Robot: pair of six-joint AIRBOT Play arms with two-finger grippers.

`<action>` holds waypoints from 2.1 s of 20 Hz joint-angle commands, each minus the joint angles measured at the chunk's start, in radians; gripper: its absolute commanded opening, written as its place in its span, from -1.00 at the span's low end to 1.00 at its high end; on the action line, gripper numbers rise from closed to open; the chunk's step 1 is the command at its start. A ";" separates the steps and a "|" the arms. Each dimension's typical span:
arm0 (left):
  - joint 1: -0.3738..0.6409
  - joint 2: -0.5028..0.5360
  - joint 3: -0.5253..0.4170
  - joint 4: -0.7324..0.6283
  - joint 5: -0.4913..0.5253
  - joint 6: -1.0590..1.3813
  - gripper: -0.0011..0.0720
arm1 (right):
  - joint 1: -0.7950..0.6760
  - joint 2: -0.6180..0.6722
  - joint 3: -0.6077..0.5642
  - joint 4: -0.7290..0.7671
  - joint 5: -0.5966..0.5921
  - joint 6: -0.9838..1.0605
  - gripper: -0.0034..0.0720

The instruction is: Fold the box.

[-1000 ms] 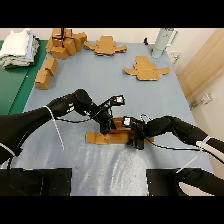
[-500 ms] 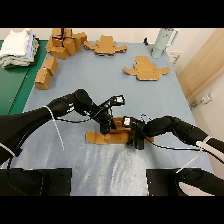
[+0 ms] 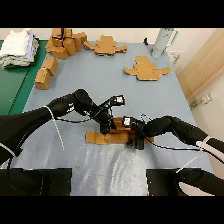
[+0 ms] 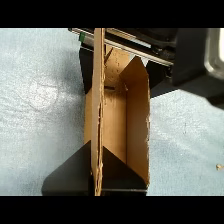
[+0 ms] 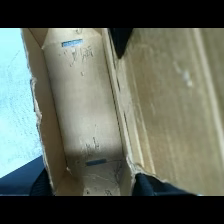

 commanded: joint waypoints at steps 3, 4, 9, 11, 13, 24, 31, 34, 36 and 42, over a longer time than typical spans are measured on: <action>0.003 0.000 0.001 0.000 -0.006 -0.032 -0.93 | 0.001 0.000 0.000 -0.001 -0.001 0.000 0.57; 0.010 0.000 0.001 0.010 -0.008 -0.065 -0.93 | 0.001 0.000 0.000 -0.001 -0.001 0.000 0.57; 0.090 0.058 0.003 0.035 -0.029 -0.245 0.89 | 0.001 0.000 0.000 -0.001 -0.001 0.000 0.57; 0.127 0.104 0.003 0.075 -0.061 -0.325 0.89 | 0.001 0.000 0.000 -0.001 -0.001 0.000 0.57; 0.154 0.156 0.003 0.149 -0.107 -0.481 0.89 | 0.001 0.000 0.000 -0.001 -0.001 0.000 0.57; 0.014 0.163 -0.062 -0.145 -0.138 -0.962 -0.94 | 0.001 0.000 0.000 -0.005 -0.001 0.000 0.57; 0.071 -0.037 0.062 -0.148 0.021 -0.959 -0.94 | 0.001 0.000 0.000 -0.008 -0.001 0.000 0.57; 0.069 -0.113 0.065 -0.047 0.014 -1.020 -0.94 | 0.001 0.000 0.000 -0.009 -0.001 0.000 0.57; 0.069 -0.143 0.065 -0.028 -0.006 -1.029 -0.94 | 0.001 0.000 0.000 -0.009 -0.001 0.000 0.57; 0.071 -0.140 0.070 -0.021 0.003 -1.014 -0.94 | 0.001 0.000 0.000 -0.009 -0.001 0.000 0.57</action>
